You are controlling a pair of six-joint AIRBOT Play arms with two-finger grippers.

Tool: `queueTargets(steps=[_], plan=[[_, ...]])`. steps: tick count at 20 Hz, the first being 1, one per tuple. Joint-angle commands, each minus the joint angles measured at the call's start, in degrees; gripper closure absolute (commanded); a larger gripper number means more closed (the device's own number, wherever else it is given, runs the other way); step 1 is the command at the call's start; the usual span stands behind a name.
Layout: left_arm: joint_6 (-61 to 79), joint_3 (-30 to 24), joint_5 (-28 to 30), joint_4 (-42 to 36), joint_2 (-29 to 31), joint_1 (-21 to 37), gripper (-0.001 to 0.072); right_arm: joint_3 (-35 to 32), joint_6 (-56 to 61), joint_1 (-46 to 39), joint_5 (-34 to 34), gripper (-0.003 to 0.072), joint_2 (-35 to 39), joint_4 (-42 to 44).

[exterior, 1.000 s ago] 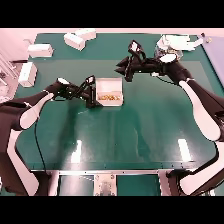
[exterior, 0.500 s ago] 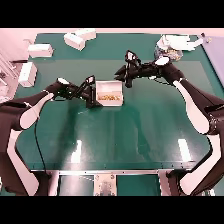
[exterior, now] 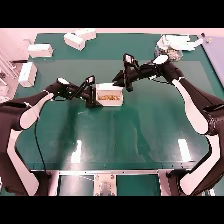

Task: Fold the box and place the chain.

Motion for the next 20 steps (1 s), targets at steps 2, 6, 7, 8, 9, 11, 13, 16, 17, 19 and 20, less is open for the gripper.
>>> queueTargets(steps=[2,6,7,8,9,11,13,16,17,19,20], plan=[[0.0,0.0,0.0,0.0,0.0,0.0,0.008,0.5,1.6,0.8,4.3,0.0456,0.0,-2.7],[0.0,0.0,0.0,0.0,0.0,0.0,0.008,0.6,3.2,1.0,6.3,0.0456,0.0,-2.7],[0.0,0.0,0.0,0.0,0.0,0.0,0.008,0.6,3.2,1.0,6.6,0.0456,0.0,-2.7],[0.0,0.0,0.0,0.0,0.0,0.0,0.008,0.6,3.2,1.0,6.6,0.0457,0.0,-2.7],[0.0,0.0,0.0,0.0,0.0,0.0,0.008,0.6,3.2,1.0,6.6,0.0457,0.0,-2.7],[0.0,0.0,0.0,0.0,0.0,0.0,0.008,0.6,3.3,1.4,6.8,0.0456,0.0,-2.7],[0.0,0.0,0.0,0.0,0.0,0.0,0.008,0.6,3.2,1.9,6.8,0.0456,-0.1,-2.7],[0.0,0.1,0.0,0.0,0.0,0.0,0.008,0.5,3.2,2.8,6.8,0.0456,-0.1,-3.0],[0.0,0.0,0.0,0.0,0.0,0.0,0.008,0.5,3.2,2.9,6.8,0.0457,-0.1,-3.0],[0.0,0.0,0.0,0.0,0.0,0.0,0.008,0.5,3.4,3.1,6.8,0.0456,-0.1,-3.0],[0.0,0.0,0.0,0.0,0.0,0.0,0.008,0.5,4.0,3.1,6.8,0.0457,-0.1,-3.1]])
